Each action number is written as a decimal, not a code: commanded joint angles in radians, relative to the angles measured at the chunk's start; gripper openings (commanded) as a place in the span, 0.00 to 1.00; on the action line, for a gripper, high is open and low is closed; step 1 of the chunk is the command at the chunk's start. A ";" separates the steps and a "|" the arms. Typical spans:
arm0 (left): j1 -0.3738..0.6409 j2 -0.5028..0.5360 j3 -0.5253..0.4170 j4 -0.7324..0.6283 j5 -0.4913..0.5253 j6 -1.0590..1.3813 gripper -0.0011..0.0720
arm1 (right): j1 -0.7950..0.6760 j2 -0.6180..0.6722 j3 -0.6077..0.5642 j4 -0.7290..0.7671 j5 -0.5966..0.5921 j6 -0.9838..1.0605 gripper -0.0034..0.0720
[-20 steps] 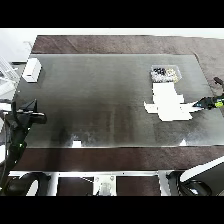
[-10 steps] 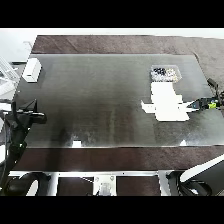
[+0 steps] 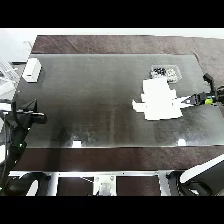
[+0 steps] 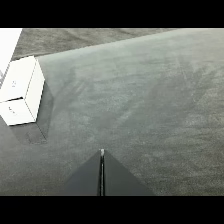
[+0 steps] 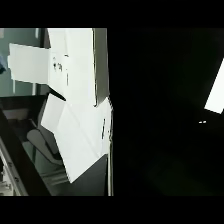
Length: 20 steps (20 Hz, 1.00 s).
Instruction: Fold the box and place the chain.
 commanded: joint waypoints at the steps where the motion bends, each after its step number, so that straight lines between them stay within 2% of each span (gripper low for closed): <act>1: 0.000 0.000 0.000 0.000 0.000 0.000 0.04 | 0.080 0.108 -0.121 0.018 0.010 0.027 0.05; 3: 0.000 0.000 0.000 0.000 0.000 0.000 0.04 | 0.110 0.235 -0.258 0.047 -0.010 -0.039 0.05; 5: 0.000 0.000 0.000 0.000 0.000 0.000 0.04 | 0.117 0.387 -0.417 0.108 -0.125 -0.069 0.04; 10: 0.000 0.000 0.000 0.000 0.002 0.000 0.04 | 0.171 0.719 -0.827 0.286 -0.309 -0.068 0.04; 13: 0.000 0.000 0.000 0.000 0.000 0.000 0.04 | 0.290 0.831 -1.029 0.347 -0.530 -0.068 0.04; 16: 0.000 0.000 0.000 0.000 0.000 0.000 0.04 | 0.439 0.781 -1.034 0.349 -0.621 -0.079 0.04; 20: 0.000 0.000 0.000 0.000 0.000 0.000 0.04 | 0.571 0.661 -0.941 0.357 -0.772 -0.079 0.04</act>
